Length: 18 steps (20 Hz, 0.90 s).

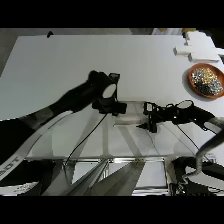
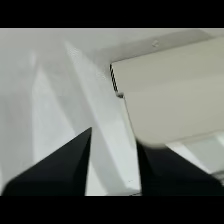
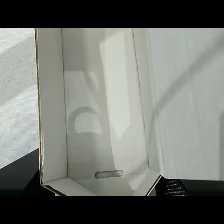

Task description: Fold the box and place the chain.

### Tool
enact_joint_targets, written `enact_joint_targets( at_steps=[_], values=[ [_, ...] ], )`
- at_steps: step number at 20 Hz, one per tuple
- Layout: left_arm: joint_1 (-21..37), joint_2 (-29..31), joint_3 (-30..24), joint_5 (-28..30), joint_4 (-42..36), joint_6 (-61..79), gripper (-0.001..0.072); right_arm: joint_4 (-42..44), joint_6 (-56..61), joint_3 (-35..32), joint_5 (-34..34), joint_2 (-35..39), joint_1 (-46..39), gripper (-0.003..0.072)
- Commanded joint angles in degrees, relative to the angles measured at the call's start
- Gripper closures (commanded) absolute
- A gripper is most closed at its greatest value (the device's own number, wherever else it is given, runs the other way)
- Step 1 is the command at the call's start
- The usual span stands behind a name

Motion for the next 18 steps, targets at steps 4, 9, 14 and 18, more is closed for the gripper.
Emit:
enact_joint_targets(
  at_steps=[4, 9, 14, 18],
  values=[
    [5.38, 13.77, -5.11, -1.57, -5.81, 40.76, 0.0051, 0.02, 0.02, -0.02, 0.00, 0.00, 0.00, 0.0274],
    [15.13, 19.26, -23.47, 12.68, -21.24, 81.68, 0.0056, 0.02, 0.02, -0.02, 0.02, 0.00, 0.00, 0.0274],
    [20.33, 14.78, -37.29, 22.91, -36.48, 127.43, 0.0011, 0.02, 0.02, -0.02, 0.02, 0.00, 0.00, 0.0274],
    [20.13, 6.27, -37.66, 26.51, -56.98, 147.84, 0.0009, 0.02, 0.02, -0.02, 0.00, 0.00, 0.00, 0.0274]
  ],
)
